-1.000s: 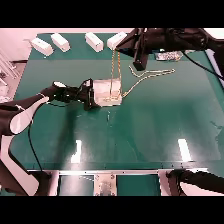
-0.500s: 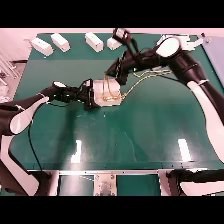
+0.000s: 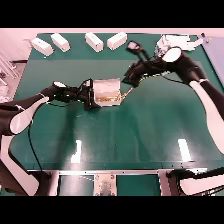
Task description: Fold the box and place the chain.
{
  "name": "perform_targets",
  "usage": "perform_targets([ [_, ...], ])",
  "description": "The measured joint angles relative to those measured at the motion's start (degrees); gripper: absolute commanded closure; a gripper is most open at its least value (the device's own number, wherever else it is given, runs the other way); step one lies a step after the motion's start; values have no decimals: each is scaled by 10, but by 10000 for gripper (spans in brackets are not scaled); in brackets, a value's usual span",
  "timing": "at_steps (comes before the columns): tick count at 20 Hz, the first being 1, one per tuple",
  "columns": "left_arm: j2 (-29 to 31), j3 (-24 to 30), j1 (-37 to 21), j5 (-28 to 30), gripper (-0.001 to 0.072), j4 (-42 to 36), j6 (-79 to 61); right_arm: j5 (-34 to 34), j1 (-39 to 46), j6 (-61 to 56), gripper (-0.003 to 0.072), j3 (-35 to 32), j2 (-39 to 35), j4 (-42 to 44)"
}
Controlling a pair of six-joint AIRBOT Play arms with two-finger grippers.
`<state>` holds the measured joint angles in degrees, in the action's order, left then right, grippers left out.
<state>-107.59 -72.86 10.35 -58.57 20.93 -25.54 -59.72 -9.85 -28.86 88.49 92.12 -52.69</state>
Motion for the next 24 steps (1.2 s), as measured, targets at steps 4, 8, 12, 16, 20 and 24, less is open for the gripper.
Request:
perform_targets([
  [4,0,0,0,0,81,0,0,81,91,-31,256,-1,9,-8],
  [8,0,0,0,0,80,0,0,200,147,-53,106,-2,40,-14],
  [12,0,0,0,0,80,0,0,279,169,-93,107,-2,80,-16],
  [16,0,0,0,0,80,0,0,261,145,-51,107,-2,101,-15],
  [20,0,0,0,0,80,0,0,197,119,111,108,-1,107,-29],
  [24,0,0,0,0,81,0,0,148,113,261,108,12,120,-43],
])
